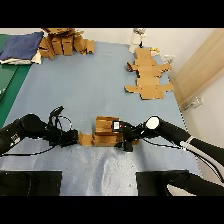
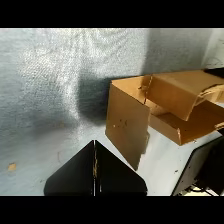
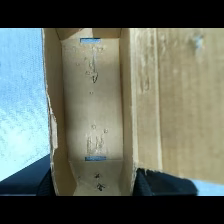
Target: Fold the box.
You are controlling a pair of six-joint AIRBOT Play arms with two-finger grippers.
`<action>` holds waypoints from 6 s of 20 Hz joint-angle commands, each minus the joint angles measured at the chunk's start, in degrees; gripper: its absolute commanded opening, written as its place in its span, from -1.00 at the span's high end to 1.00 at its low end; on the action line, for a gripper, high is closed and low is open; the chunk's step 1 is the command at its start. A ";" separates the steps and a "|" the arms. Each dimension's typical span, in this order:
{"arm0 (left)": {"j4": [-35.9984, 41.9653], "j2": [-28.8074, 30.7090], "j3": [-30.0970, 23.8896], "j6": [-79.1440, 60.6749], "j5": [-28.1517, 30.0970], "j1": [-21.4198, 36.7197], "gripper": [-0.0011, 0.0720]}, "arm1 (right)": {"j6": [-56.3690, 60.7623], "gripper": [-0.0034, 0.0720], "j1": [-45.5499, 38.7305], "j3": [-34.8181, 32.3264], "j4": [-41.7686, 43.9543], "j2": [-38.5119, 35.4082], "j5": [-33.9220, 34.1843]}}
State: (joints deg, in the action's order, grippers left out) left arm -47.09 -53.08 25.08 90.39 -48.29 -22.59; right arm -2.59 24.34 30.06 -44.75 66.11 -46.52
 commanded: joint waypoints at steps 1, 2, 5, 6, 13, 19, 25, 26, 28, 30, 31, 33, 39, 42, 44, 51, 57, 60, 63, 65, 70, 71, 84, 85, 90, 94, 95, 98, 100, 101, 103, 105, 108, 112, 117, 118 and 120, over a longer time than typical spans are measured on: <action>3.48 -3.15 -0.57 -3.19 2.01 0.15 0.94 | 0.00 -0.39 0.04 -0.02 0.02 0.02 0.00; 3.82 -3.74 -0.57 -4.11 2.29 0.15 0.94 | 0.00 -0.39 0.04 -0.02 0.02 0.02 0.00; 4.87 -4.74 -0.57 -5.68 3.63 0.07 0.94 | 0.00 -0.39 0.04 -0.02 0.02 0.02 0.00; 6.73 -5.16 -0.57 -7.48 3.98 0.07 0.94 | 0.00 -0.39 0.04 -0.02 0.02 0.02 0.00; 14.97 -8.22 -0.52 -14.62 4.20 0.07 0.94 | 0.00 -0.39 0.04 -0.02 0.02 0.02 0.00; 23.34 -8.22 0.81 -20.79 1.31 0.04 0.94 | 0.02 -0.39 0.04 -0.02 0.02 0.02 -0.02; 22.77 -8.22 1.92 -21.09 0.68 0.04 0.94 | 0.00 -0.39 0.04 -0.02 0.02 0.02 -0.02; 22.82 -8.22 2.03 -21.81 0.66 0.07 0.94 | 0.02 -0.39 0.04 -0.04 0.02 0.02 -0.02; 22.82 -8.22 2.60 -22.32 0.15 0.07 0.93 | 0.02 -0.39 0.04 -0.02 0.02 0.02 -0.04; 22.71 -8.22 3.67 -23.19 -0.81 0.07 0.28 | 0.00 -0.39 0.04 -0.02 0.02 0.02 -0.04; 22.62 -8.22 4.00 -23.54 -0.66 0.07 0.30 | 0.02 -0.39 0.04 -0.02 0.02 0.02 -0.04; 22.62 -8.24 4.02 -23.61 0.28 0.07 0.31 | 0.02 -0.39 0.04 -0.02 0.02 0.02 -0.04; 23.02 -8.22 4.46 -23.52 -0.04 0.04 0.30 | 0.02 -0.39 0.04 -0.04 0.02 0.02 -0.20; 22.82 -8.24 4.50 -23.58 -0.07 -0.66 0.30 | 0.00 -0.39 0.04 -0.02 0.04 0.02 -0.20; 21.68 -8.68 4.50 -23.82 1.90 -3.19 0.29 | 0.00 -0.39 0.04 -0.02 0.04 0.02 -0.20; 9.79 -9.92 9.46 -13.00 5.35 -9.70 0.30 | 0.02 -0.39 0.04 -0.02 0.02 0.02 -0.20; -11.10 -10.36 15.41 8.17 5.33 -16.59 0.30 | 0.02 -0.39 0.04 -0.04 0.02 0.02 -0.20; -11.10 -12.85 18.34 8.70 5.27 -19.41 0.30 | 0.00 -0.39 0.04 -0.02 0.02 0.02 -0.20; -12.13 -15.04 20.87 9.84 5.07 -21.16 0.30 | 0.02 -0.39 0.04 -0.02 0.00 0.02 -0.20; -13.84 -15.34 21.66 11.78 4.13 -21.75 0.29 | 0.00 -0.39 0.04 -0.02 0.00 0.02 -0.20; -14.75 -16.46 21.81 14.16 3.72 -23.91 -0.06 | 0.02 -0.39 0.04 -0.02 0.00 0.02 -0.17; -15.43 -16.94 21.94 14.69 3.67 -24.41 -0.06 | 0.00 -0.39 0.04 -0.02 0.00 0.02 -0.17; -32.04 -28.15 34.58 26.18 -5.49 -31.01 -0.06 | 0.02 -0.39 0.04 -0.02 0.00 0.02 -0.20; -32.98 -28.35 34.97 26.99 -6.56 -31.01 0.00 | 0.02 -0.39 0.04 -0.02 0.00 0.02 -0.17; -34.32 -28.35 35.87 28.59 -8.17 -31.06 0.69 | 0.02 -0.39 0.04 -0.02 0.00 0.02 -0.17; -34.07 -28.35 36.06 28.59 -8.81 -31.56 0.94 | 0.02 -0.39 0.04 -0.02 0.00 0.02 -0.17; -34.03 -28.35 36.06 28.61 -8.92 -31.71 0.94 | 0.02 -0.39 0.04 -0.02 0.00 0.02 -0.17; -33.70 -28.35 36.06 28.61 -8.90 -31.74 0.94 | 0.02 -0.39 0.04 -0.02 0.00 0.02 -0.17; -33.55 -28.35 36.06 28.63 -8.87 -31.74 0.94 | 0.02 -0.39 0.04 -0.02 0.00 0.02 -0.17; -33.44 -28.35 36.06 28.63 -8.87 -31.74 0.94 | 0.02 -0.39 0.04 -0.04 0.00 0.02 -0.17; -32.81 -28.35 36.06 28.59 -8.87 -31.71 0.87 | 0.02 -0.39 0.04 -0.02 0.00 0.02 -0.17; -32.37 -28.35 36.06 29.70 -8.81 -31.71 -0.34 | 0.02 -0.39 0.04 -0.02 0.00 0.02 -0.17; -32.37 -28.35 36.33 29.86 -9.44 -31.71 -0.33 | 0.02 -0.39 0.04 -0.02 0.00 0.02 -0.17; -32.48 -28.35 38.91 30.53 -11.52 -31.69 -0.33 | 0.00 -0.39 0.04 -0.02 0.00 0.02 -0.17; -34.53 -28.35 40.41 30.58 -15.91 -31.65 -0.33 | 0.02 -0.39 0.04 -0.02 0.00 0.02 -0.17; -35.56 -28.35 40.41 31.23 -16.63 -31.61 -0.33 | 0.02 -0.39 0.04 -0.02 0.00 0.02 -0.17; -37.16 -28.41 40.41 32.24 -16.52 -31.61 -0.33 | 0.02 -0.39 0.04 -0.02 0.00 0.02 -0.17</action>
State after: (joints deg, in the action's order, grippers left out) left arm -81.80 -81.45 65.23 121.45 -63.35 -54.24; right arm -2.61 24.40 30.06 -44.75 66.13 -46.68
